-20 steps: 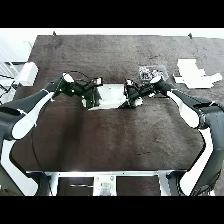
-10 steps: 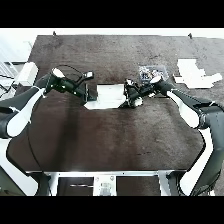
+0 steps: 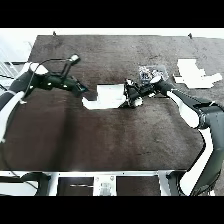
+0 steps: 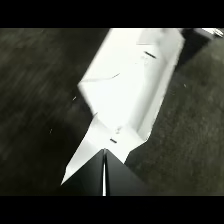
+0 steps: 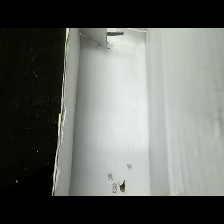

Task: Fold the box and place the chain.

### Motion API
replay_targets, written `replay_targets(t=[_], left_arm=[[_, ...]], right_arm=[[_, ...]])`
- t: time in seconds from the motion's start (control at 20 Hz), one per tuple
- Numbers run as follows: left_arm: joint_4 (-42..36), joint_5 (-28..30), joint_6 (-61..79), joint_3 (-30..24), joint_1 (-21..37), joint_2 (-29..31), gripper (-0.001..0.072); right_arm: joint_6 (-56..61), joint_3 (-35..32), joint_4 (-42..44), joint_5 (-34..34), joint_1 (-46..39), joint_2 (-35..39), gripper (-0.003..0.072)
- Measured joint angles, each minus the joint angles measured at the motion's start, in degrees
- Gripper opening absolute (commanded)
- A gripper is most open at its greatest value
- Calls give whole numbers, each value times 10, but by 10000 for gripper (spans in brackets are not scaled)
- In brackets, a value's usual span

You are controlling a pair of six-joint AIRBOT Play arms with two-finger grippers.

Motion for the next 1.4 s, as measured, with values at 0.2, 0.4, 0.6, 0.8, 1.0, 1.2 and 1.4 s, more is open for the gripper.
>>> replay_targets(t=[0.2,0.4,0.6,0.8,1.0,1.2,1.4], left_arm=[[-9,14,-139,-66,37,46,15],[-13,12,-235,-96,50,58,15],[-13,8,-295,-108,54,52,16],[-13,-2,-322,-110,54,26,16],[-12,-10,-334,-111,54,-7,16],[-12,-6,-362,-111,54,-32,16],[-17,-1,-377,-111,54,-58,16]], right_arm=[[0,0,0,0,0,0,506],[0,0,0,0,0,0,507],[0,0,0,0,0,0,506],[0,0,0,0,0,0,506],[0,0,0,0,0,0,507],[0,0,0,0,0,0,506],[0,0,0,0,0,0,507]])
